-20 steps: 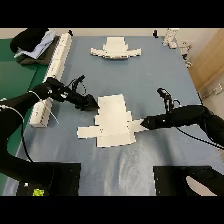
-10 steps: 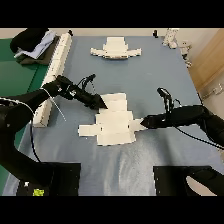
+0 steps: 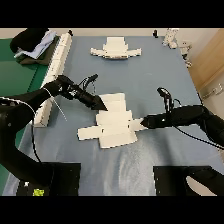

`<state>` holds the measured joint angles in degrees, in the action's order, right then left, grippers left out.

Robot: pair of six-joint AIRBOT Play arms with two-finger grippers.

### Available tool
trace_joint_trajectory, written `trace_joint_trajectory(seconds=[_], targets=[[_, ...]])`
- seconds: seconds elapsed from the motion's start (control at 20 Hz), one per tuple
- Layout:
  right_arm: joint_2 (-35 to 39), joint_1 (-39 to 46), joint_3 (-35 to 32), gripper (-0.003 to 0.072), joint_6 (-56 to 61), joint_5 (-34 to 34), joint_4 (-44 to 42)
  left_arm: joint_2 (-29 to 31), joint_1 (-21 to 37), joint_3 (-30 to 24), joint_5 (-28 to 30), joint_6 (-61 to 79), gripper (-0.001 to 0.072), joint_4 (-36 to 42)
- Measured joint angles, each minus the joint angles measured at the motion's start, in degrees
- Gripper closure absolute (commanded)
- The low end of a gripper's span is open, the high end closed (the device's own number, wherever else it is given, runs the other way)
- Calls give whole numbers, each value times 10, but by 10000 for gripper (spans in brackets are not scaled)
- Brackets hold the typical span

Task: Fold the box.

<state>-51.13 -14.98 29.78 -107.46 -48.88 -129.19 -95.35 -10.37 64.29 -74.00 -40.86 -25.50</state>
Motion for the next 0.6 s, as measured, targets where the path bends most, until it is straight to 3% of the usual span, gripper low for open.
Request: trace_joint_trajectory(seconds=[0.6], targets=[[0, 0, 0, 685, 0, 4, 5, 0, 0, 0, -4, 58, 695, -2]])
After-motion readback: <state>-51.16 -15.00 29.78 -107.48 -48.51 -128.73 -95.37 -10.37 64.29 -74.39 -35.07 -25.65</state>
